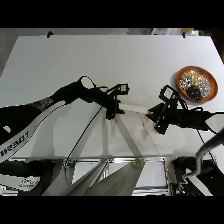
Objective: Fold the box and place the chain.
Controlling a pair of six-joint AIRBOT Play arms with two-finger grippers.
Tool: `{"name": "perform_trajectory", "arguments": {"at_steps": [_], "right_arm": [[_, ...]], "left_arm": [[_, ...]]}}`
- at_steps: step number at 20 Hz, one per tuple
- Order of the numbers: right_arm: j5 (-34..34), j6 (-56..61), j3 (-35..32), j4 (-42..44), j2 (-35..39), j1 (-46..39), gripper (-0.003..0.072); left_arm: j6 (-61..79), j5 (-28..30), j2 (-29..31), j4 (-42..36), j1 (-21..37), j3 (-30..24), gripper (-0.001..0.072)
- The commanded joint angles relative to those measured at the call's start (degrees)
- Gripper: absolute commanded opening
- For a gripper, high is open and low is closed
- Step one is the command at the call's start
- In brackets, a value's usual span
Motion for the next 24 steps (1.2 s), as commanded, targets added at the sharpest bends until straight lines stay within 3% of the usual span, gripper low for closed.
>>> {"name": "perform_trajectory", "arguments": {"at_steps": [1,3,6,9,13,18,24], "right_arm": [[0.61,8.96,0.96,-9.73,2.97,-0.04,0.0231],[2.6,15.67,0.96,-17.44,4.59,-0.04,0.0231],[6.01,19.43,0.96,-23.32,5.75,-0.04,0.023],[8.22,20.28,0.96,-23.71,5.75,-0.04,0.0229],[7.93,20.44,0.94,-23.56,5.75,-0.04,0.0227],[8.04,20.44,0.92,-21.73,5.75,-0.04,0.0225],[8.13,20.41,0.92,-21.49,5.75,-0.04,0.0225]], "left_arm": [[-10.86,3.23,1.14,0.11,-0.11,-0.02,-0.0001],[-13.75,5.62,2.78,0.22,-0.52,-0.02,-0.0001],[-13.38,4.0,5.46,0.76,-1.49,-0.39,-0.0001],[-10.27,3.54,7.45,-0.24,-1.84,-4.46,-0.0001],[4.42,2.29,7.34,-7.26,-1.79,-9.79,0.0003],[6.78,6.86,4.63,-5.18,-1.84,-9.88,0.0005],[8.46,7.26,3.87,-4.98,-1.84,-9.88,0.0005]]}}
